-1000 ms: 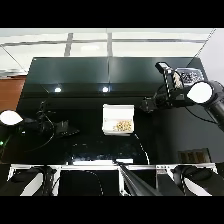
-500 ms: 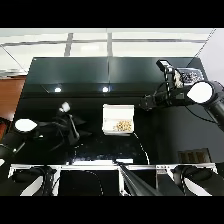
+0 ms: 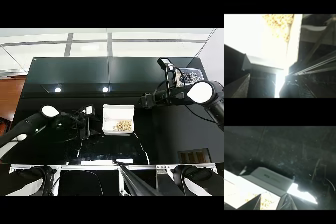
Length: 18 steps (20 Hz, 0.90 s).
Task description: Fold the box and place the chain.
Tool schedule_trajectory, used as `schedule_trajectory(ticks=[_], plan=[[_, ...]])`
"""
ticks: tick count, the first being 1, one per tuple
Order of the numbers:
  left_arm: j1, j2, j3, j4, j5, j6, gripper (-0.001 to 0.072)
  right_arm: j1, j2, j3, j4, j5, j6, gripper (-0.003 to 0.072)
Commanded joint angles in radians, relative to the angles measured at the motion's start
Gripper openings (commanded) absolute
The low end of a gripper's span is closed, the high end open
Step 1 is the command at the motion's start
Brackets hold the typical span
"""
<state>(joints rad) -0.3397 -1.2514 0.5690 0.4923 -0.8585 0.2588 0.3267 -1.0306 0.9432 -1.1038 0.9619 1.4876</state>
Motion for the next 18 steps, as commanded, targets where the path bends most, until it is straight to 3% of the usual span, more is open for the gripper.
schedule_trajectory(ticks=[1,18], plan=[[0.002,-0.074,0.062,-0.004,-0.04,0.022,0.072,0.0,0.0,0.0,-0.001,-0.002,0.0,0.0421],[-0.086,-0.129,0.132,0.024,-0.002,0.002,0.0712,0.0,-0.001,0.0,-0.016,-0.003,0.0,0.042]])
